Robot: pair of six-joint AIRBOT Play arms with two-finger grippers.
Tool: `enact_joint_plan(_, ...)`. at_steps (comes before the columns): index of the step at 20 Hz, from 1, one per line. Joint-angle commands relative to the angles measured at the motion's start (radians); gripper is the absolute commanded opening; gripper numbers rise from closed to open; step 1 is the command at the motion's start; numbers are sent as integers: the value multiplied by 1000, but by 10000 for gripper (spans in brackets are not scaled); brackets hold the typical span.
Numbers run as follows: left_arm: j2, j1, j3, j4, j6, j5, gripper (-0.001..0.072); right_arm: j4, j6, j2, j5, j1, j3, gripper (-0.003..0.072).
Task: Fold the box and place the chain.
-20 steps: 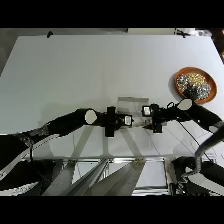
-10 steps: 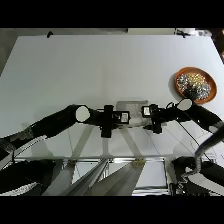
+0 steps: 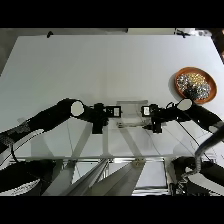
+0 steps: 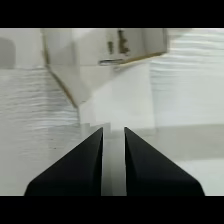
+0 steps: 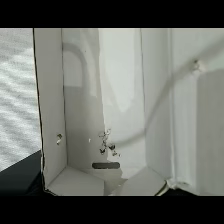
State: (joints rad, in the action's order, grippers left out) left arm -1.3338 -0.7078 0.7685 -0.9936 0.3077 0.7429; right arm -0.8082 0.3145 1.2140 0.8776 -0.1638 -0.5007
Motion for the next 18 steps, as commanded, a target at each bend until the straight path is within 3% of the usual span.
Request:
enact_joint_plan(1, -28, -5, 0, 8, -16, -109, 157, -1, 1, 0, 0, 0, 0, 459)
enact_joint_plan(6, -43, -45, 0, 112, -181, -124, 151, -1, 1, 0, 0, 0, 0, 459)
enact_joint_plan(15, -78, -73, 0, 173, -207, -145, 150, -1, 1, 0, 0, 0, 0, 459)
enact_joint_plan(18, -79, -86, 0, 216, -263, -206, 149, -1, 1, 0, 0, 0, 0, 459)
